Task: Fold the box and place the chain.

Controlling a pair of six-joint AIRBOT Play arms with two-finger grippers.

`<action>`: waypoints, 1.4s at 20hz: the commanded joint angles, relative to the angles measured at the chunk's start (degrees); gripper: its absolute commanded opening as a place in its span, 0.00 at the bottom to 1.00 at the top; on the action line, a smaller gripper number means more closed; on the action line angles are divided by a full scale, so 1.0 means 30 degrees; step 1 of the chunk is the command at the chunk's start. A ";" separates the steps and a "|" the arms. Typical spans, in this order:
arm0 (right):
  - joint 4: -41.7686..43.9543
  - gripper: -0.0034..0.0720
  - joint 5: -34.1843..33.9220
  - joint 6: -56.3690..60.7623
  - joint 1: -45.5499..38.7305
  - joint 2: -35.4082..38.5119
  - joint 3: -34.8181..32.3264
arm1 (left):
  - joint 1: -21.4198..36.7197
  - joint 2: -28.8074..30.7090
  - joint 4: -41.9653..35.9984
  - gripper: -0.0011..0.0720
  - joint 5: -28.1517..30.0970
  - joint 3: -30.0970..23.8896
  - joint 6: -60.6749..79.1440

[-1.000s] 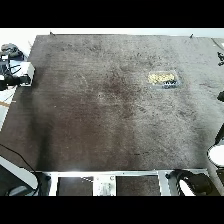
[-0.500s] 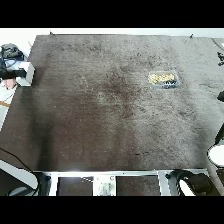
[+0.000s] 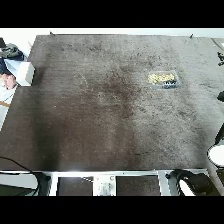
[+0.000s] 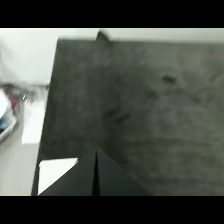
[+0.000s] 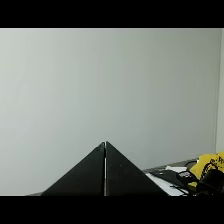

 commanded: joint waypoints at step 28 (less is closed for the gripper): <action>0.0000 0.06 0.0007 0.0007 0.0000 0.0015 -0.0007 | -0.7089 2.8858 -0.9573 0.03 1.0921 -2.9033 1.0418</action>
